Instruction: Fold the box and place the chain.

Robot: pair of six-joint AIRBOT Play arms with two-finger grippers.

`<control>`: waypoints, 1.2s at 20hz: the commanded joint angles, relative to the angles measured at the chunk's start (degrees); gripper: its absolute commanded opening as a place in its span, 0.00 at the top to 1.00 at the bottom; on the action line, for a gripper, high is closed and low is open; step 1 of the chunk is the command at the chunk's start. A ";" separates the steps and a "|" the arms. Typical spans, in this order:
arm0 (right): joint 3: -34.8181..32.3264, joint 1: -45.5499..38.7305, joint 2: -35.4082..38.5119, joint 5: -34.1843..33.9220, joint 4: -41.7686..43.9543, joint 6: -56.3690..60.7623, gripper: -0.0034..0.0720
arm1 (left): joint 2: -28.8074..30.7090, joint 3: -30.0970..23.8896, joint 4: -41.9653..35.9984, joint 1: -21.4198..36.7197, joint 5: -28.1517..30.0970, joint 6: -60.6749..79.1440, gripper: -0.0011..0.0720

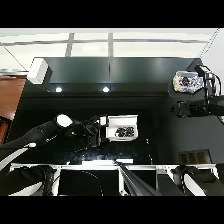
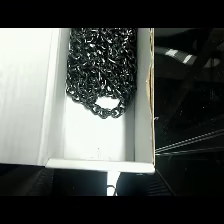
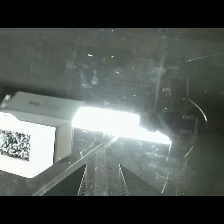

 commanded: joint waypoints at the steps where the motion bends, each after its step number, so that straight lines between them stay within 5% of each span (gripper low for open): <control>1: -0.02 0.00 -0.20 -1.68 0.81 0.11 0.62 | -0.04 0.04 0.11 -0.11 0.46 -0.09 0.45; 4: -0.02 0.52 -3.34 -2.84 8.72 0.02 0.58 | -0.04 0.04 0.13 -0.11 0.46 -0.09 0.45; 6: 0.00 3.21 -6.99 -6.78 13.68 -4.63 0.03 | -0.04 0.04 0.15 -0.13 0.44 -0.09 0.45; 10: 0.02 12.55 -15.78 -19.08 15.15 -17.00 0.00 | -0.04 0.04 0.15 -0.13 0.42 -0.09 0.45; 13: 0.02 16.41 -20.28 -21.81 15.12 -31.01 0.01 | -0.04 0.04 0.15 -0.13 0.42 -0.09 0.45; 18: 0.02 18.45 -20.68 -15.02 15.96 -50.97 0.01 | -0.04 0.04 0.17 -0.24 0.39 -0.07 0.45; 24: -0.61 19.78 -16.94 -7.85 18.99 -53.18 0.01 | -0.04 0.04 0.17 -0.24 0.39 -0.07 0.45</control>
